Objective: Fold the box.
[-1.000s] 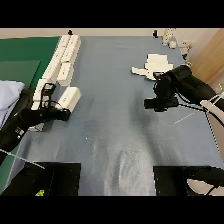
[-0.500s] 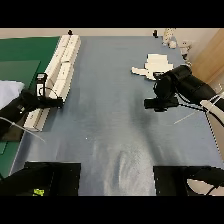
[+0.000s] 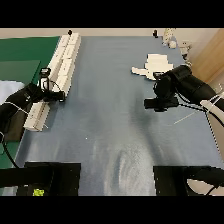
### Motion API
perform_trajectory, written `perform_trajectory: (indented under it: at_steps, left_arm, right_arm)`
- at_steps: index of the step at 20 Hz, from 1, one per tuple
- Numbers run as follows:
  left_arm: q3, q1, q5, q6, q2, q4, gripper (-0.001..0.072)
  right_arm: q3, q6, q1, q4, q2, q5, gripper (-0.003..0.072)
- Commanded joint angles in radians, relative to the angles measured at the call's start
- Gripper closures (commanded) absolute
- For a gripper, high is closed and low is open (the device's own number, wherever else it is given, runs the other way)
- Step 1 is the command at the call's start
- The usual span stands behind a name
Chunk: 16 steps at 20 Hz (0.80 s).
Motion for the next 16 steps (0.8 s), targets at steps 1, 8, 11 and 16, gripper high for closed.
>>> perform_trajectory:
  at_steps: [1,8,11,16]
  left_arm:
    - [0.008,0.000,0.036,-0.001,-0.011,0.001,0.0236]
    - [0.008,0.000,0.025,-0.001,-0.011,0.001,0.0235]
    - [0.008,0.000,0.024,-0.002,-0.011,0.000,0.0236]
    - [0.008,0.000,0.023,-0.002,-0.011,0.000,0.0009]
  right_arm:
    - [0.001,0.000,-0.001,0.000,-0.001,0.001,0.0681]
    - [0.001,0.000,-0.001,0.000,-0.001,0.001,0.0682]
    - [0.001,0.000,-0.001,0.000,-0.001,0.001,0.0682]
    - [0.001,0.000,-0.001,0.000,-0.001,0.001,0.0681]
